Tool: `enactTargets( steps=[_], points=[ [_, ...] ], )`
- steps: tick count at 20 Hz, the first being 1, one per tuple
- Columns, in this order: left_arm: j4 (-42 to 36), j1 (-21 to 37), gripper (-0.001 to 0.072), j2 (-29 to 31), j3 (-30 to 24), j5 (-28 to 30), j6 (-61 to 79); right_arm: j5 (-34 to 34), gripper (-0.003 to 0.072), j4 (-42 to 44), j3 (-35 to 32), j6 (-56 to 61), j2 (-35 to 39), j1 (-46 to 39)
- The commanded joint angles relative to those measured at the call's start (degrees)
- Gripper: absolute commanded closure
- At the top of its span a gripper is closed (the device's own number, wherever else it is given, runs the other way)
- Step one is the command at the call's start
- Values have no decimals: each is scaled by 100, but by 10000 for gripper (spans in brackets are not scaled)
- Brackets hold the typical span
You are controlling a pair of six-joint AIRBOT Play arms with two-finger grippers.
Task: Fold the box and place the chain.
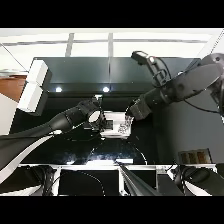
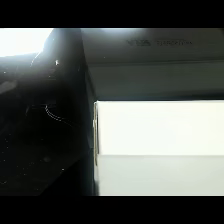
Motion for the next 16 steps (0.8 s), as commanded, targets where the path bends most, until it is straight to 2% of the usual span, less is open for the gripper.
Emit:
enactTargets(
  steps=[1, 8, 9, 10, 11, 13, 16],
  points=[
    [2, -4, 681, -2, 4, -11, 0, 470, 666, 28, -308, 70, -66, 177],
    [4, -2, 682, -2, 4, -4, -2, 614, 656, 11, -308, 70, -184, 203],
    [4, -2, 681, -2, 4, -4, -2, 632, 554, 13, -308, 131, -184, 203],
    [4, -2, 681, -2, 4, -4, -2, 634, 257, 13, -308, 245, -184, 205],
    [4, -2, 681, -2, 4, -4, -2, 616, 199, -11, -308, 264, -184, 203],
    [9, -2, 682, -2, 4, -9, -2, 367, 199, -348, -251, 267, -136, 48],
    [11, -2, 683, -2, 4, -31, -2, -192, 199, -916, -195, 258, 308, -732]
  ],
)
